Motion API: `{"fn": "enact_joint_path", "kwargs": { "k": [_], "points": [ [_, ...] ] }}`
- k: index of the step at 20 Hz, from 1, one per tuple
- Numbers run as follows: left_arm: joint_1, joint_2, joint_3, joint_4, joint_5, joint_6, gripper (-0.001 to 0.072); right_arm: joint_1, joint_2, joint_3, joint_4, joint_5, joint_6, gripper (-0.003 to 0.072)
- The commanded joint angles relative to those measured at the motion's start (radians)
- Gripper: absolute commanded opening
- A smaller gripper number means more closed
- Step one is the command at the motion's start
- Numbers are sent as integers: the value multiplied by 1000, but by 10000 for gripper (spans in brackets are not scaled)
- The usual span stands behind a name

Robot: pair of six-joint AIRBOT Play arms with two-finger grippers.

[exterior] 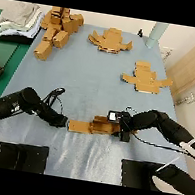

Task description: Fold the box.

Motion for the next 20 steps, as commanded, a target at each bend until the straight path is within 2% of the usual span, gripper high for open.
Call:
{"fn": "enact_joint_path", "kwargs": {
  "k": [1, 4, 7, 14, 16, 17, 18, 20],
  "points": [
    [-120, 1, -23, -128, 139, -34, 12, 0, 0, 1, 0, 0, 0, 484],
    [-215, 1, -23, -204, 214, -34, 12, 0, 0, 1, 0, 0, 0, 483],
    [-266, 2, -9, -225, 222, -39, 12, 0, 0, 1, 0, 0, 0, 484],
    [-277, 2, 74, -242, 214, -38, 18, 0, 0, 1, 0, 0, 0, 484],
    [-278, 2, 75, -266, 218, -39, 534, 0, 0, 1, 0, 0, 0, 484],
    [-278, 2, 75, -277, 222, -38, 426, 0, 0, 1, 0, 0, 0, 484],
    [-278, 2, 75, -281, 225, -38, 363, 0, 0, 1, 0, 0, 0, 484],
    [-278, 1, 75, -287, 227, -38, 362, 0, 0, 1, 0, 0, 0, 484]
  ]
}}
